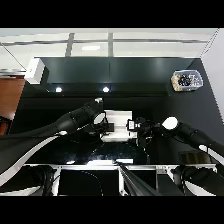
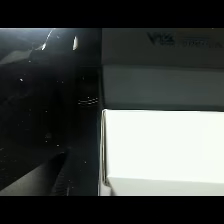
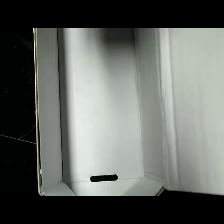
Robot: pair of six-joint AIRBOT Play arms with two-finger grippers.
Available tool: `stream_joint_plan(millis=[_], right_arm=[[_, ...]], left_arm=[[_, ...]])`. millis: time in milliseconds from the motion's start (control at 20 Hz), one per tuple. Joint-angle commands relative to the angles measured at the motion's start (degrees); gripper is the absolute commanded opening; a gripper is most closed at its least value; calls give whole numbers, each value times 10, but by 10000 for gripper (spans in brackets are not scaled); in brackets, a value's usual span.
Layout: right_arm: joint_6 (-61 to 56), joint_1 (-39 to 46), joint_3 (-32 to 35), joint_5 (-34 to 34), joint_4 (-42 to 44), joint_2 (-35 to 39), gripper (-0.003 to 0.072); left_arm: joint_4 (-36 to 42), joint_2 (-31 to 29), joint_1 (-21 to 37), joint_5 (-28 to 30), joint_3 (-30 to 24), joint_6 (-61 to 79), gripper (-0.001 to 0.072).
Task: Fold the box and place the chain.
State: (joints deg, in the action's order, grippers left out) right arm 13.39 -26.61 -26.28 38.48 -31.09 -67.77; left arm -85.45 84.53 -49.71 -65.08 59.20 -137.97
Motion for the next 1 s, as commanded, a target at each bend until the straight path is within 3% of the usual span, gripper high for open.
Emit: stream_joint_plan(millis=[0,400,650,900,950], right_arm=[[0,-1,0,0,0,0,244],[0,-1,0,0,0,0,244],[0,-1,0,0,0,0,244],[0,-1,0,0,0,0,244],[0,-1,0,0,0,0,244]], left_arm=[[7,4,-1,5,1,-2,406],[6,4,-1,6,7,0,348],[5,4,-1,19,11,0,39],[5,4,-1,18,11,0,31],[6,4,-1,18,11,0,80]])
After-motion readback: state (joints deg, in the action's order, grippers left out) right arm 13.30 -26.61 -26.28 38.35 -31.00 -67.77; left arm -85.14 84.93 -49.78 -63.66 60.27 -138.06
